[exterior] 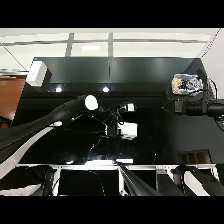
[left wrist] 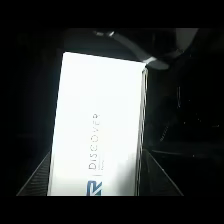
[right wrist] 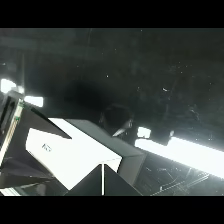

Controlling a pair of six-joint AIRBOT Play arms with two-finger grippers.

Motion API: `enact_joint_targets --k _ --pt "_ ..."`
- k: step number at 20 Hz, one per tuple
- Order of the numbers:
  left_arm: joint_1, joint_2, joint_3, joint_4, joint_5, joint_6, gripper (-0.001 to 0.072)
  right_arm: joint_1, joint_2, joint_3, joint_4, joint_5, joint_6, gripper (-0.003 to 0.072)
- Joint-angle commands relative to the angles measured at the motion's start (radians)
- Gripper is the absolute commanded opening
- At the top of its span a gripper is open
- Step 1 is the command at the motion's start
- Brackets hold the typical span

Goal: Fold the box and place the chain.

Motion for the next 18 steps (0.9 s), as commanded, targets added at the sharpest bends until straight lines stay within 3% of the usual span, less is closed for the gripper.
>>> enact_joint_targets --k 1,5,7,8,9,10,11,15,18 --pt "-0.033 -0.012 0.001 0.094 0.042 -0.001 0.0709 -0.001 0.0 0.0 0.0 -0.002 0.0 0.0014" --pt "-0.097 -0.049 0.0 0.164 0.146 -0.001 0.0709 -0.001 0.0 0.0 0.0 -0.001 0.003 0.0015" --pt "-0.105 -0.056 0.0 0.195 0.129 -0.001 0.0706 -0.001 0.0 0.0 0.001 -0.003 0.003 0.0015" --pt "-0.104 -0.055 0.001 0.206 0.112 -0.007 0.0617 -0.001 0.0 0.0 0.001 -0.003 0.003 0.0014" --pt "-0.1 -0.05 0.005 0.234 0.103 -0.055 0.0414 -0.001 0.0 0.0 0.001 -0.004 0.003 0.0014" --pt "-0.093 -0.04 0.012 0.286 0.095 -0.145 0.0285 -0.001 0.0 0.0 0.001 -0.004 0.003 0.0015" --pt "-0.078 -0.017 0.015 0.343 0.095 -0.258 0.0271 -0.001 0.0 0.0 0.001 -0.003 0.003 0.0015" --pt "0.109 0.101 0.011 0.483 -0.026 -0.515 0.0271 -0.001 0.0 0.0 0.001 -0.004 0.003 0.0015" --pt "0.394 0.162 0.011 0.551 -0.221 -0.62 0.0272 -0.001 0.0 0.0 0.001 -0.003 0.003 0.0014"
